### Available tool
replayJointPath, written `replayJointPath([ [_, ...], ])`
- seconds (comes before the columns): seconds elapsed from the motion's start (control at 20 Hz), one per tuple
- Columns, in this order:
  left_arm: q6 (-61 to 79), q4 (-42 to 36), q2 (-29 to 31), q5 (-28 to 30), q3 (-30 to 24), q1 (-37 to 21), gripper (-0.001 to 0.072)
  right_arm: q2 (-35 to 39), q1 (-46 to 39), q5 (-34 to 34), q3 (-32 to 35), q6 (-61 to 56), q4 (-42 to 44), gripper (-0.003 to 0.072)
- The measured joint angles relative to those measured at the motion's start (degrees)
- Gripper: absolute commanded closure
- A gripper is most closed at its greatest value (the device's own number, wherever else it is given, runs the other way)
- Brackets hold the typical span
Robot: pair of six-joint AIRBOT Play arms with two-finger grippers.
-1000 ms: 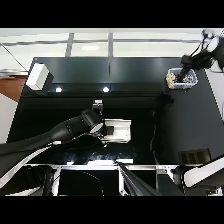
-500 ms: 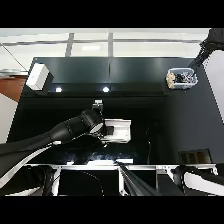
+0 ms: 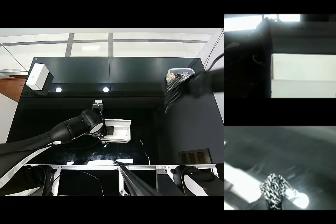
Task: Fold the box and place the chain.
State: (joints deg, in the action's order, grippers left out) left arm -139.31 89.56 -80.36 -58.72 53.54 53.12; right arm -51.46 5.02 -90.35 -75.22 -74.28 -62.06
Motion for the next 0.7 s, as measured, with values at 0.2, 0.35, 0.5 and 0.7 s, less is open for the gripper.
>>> replayJointPath([
  [0.2,0.00,-0.11,0.00,0.00,0.00,0.00,0.0683,1.99,7.72,-0.48,7.15,1.70,6.49,0.0660],
  [0.35,0.00,-0.17,0.00,-0.02,0.00,0.00,0.0683,2.40,12.44,2.91,10.19,2.14,10.45,0.0660],
  [0.5,-0.02,-0.24,0.00,-0.02,0.00,0.00,0.0683,1.73,16.70,7.17,12.74,2.34,13.14,0.0660],
  [0.7,-0.02,-0.26,0.00,0.00,0.00,0.00,0.0683,-0.74,21.46,12.26,16.35,2.49,14.51,0.0659],
])
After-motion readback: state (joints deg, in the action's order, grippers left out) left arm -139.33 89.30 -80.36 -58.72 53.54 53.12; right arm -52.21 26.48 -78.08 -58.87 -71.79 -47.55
